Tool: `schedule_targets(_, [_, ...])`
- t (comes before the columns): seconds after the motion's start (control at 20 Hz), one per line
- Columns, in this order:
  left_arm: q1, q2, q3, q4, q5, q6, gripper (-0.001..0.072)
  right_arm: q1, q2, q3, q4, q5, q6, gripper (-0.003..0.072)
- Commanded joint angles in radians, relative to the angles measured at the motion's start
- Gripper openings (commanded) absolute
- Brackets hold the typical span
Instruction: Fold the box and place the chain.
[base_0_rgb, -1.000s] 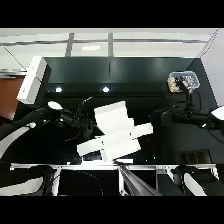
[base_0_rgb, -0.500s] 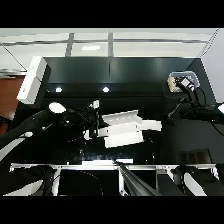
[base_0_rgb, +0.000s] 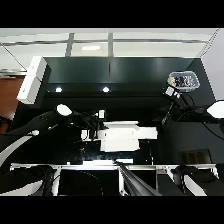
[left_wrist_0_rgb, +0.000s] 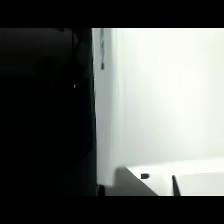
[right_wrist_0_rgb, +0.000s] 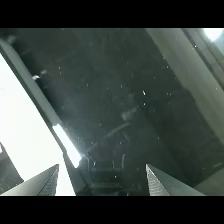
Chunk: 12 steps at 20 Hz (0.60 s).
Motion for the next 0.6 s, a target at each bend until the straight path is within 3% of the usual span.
schedule_targets(0.0, [-0.028, -0.005, 0.001, 0.092, 0.058, -0.041, 0.0025, 0.014, -0.001, -0.036, -0.024, -0.006, -0.008, 0.0627])
schedule_targets(0.25, [-0.053, -0.009, 0.001, 0.161, 0.075, -0.087, 0.0026, 0.038, -0.001, -0.125, -0.023, -0.007, -0.011, 0.0627])
schedule_targets(0.55, [-0.053, -0.009, 0.001, 0.158, 0.076, -0.098, 0.0027, 0.175, -0.001, -0.247, 0.001, -0.045, -0.090, 0.0626])
